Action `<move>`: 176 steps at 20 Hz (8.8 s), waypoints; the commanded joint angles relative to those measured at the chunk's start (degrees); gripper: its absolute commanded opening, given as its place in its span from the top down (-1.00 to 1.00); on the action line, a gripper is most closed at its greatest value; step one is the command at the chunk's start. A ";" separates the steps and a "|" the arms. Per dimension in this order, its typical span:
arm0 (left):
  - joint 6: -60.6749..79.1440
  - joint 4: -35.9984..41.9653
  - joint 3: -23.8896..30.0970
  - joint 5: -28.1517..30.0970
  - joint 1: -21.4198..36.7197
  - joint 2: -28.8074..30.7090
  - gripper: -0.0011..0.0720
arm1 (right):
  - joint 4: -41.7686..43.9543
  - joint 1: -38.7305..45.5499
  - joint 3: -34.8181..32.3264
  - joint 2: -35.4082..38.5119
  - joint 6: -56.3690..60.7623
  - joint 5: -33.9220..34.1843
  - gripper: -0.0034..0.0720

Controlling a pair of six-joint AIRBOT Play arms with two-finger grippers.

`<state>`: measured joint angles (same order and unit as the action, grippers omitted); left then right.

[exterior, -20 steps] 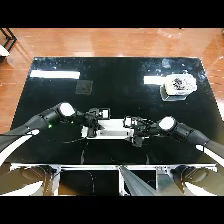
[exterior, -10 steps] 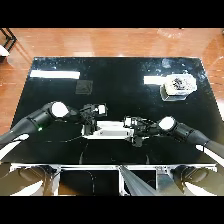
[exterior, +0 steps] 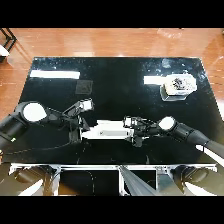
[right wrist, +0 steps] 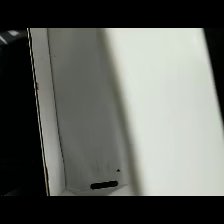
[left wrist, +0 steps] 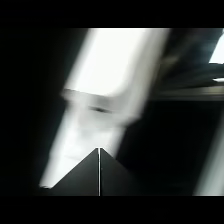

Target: Fold the box and place the chain.

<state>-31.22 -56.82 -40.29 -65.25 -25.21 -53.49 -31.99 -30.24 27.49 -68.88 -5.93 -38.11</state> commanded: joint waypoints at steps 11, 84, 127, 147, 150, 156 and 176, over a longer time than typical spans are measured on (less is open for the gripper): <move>-0.26 21.92 2.54 25.64 0.33 -11.54 0.91 | 0.02 0.00 0.02 -0.02 0.02 0.00 -0.48; 25.03 15.91 9.03 26.25 -9.62 -13.25 -0.08 | 0.00 0.00 0.02 -0.02 0.02 0.00 -0.05; -32.17 24.46 18.75 15.08 12.81 -14.86 0.90 | 0.00 0.00 0.02 -0.02 0.02 0.00 -0.05; -32.22 27.21 8.24 0.74 11.41 -14.64 -0.76 | 0.00 -0.02 0.02 -0.02 0.00 0.00 -0.05; -33.92 27.56 8.24 2.05 8.66 -14.62 -0.72 | 0.00 -0.02 0.02 -0.02 0.02 0.00 -0.05; -38.45 27.50 8.24 7.37 4.57 -14.53 -0.55 | 0.00 -0.02 0.02 -0.02 0.02 0.00 -0.05; -58.21 14.84 8.24 21.99 -5.75 -14.21 -0.55 | 0.00 -0.02 0.02 -0.02 0.00 0.00 -0.05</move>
<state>-88.27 -40.80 -32.10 -43.99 -30.44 -67.66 -31.99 -30.24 27.49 -68.88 -5.96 -38.09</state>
